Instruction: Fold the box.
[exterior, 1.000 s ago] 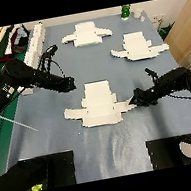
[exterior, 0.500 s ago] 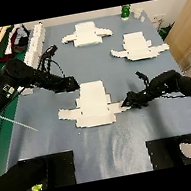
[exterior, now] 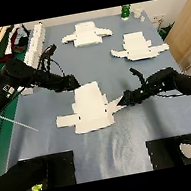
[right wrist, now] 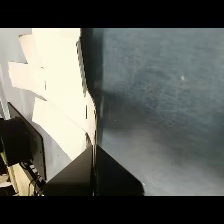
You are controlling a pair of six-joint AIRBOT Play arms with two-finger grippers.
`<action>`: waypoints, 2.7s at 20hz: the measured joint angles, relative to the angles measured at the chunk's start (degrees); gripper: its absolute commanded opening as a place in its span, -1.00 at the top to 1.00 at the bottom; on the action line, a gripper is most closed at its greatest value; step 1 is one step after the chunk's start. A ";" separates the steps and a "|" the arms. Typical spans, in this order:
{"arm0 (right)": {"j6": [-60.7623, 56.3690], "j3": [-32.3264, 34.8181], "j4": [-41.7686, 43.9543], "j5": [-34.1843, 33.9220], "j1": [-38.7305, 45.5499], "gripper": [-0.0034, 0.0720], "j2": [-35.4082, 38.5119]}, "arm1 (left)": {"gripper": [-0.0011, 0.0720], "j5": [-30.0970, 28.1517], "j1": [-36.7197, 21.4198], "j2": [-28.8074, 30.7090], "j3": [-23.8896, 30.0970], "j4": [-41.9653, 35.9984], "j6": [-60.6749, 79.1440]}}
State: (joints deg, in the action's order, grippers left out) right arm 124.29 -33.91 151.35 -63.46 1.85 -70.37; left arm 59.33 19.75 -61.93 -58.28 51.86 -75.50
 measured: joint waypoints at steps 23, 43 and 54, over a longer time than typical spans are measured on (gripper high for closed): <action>9.05 13.18 -2.23 7.06 -1.55 0.91 21.00 | 0.08 10.67 -12.31 -27.85 3.80 -21.53 33.92; -1.57 9.64 -14.93 15.32 1.11 -0.20 21.00 | 0.95 21.97 -10.45 -31.06 -0.17 -30.88 52.19; -28.96 -4.17 -31.02 19.12 9.16 0.46 21.11 | 0.95 1.18 5.55 -13.73 5.79 -27.80 70.44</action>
State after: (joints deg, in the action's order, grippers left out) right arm 95.33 -38.09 120.33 -44.34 11.00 -49.25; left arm 60.51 25.30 -75.66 -52.49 24.05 -5.06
